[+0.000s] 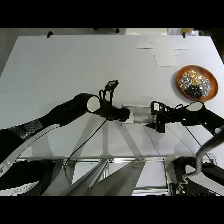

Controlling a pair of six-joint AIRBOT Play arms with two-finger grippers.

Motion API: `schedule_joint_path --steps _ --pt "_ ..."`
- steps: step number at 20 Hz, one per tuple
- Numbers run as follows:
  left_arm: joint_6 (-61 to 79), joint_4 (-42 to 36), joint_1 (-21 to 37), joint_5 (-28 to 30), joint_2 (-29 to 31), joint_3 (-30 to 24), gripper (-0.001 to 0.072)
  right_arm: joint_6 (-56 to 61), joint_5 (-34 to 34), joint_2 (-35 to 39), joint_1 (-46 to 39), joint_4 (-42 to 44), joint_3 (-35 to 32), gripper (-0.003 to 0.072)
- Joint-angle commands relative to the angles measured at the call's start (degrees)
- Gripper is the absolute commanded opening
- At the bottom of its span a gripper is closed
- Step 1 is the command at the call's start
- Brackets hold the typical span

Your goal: Fold the box and place the chain.

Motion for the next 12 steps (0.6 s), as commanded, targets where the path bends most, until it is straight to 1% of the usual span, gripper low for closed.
schedule_joint_path --steps 1,3,8,12 --pt "-5.9 4.6 -1.6 -0.8 -0.9 1.8 0.0414 0.0 0.0 0.0 0.0 0.0 0.0 0.0415" --pt "-7.1 5.6 -2.2 -3.6 -2.2 4.0 0.0414 0.0 0.0 0.0 0.0 0.0 0.0 0.0415" --pt "-16.8 14.1 -3.7 -11.0 -6.9 10.3 0.0413 0.0 0.0 0.0 0.0 0.0 0.0 0.0414" --pt "-24.2 18.4 -4.3 -13.8 -9.0 13.1 0.0408 0.0 0.0 0.0 0.0 0.0 0.0 0.0414"
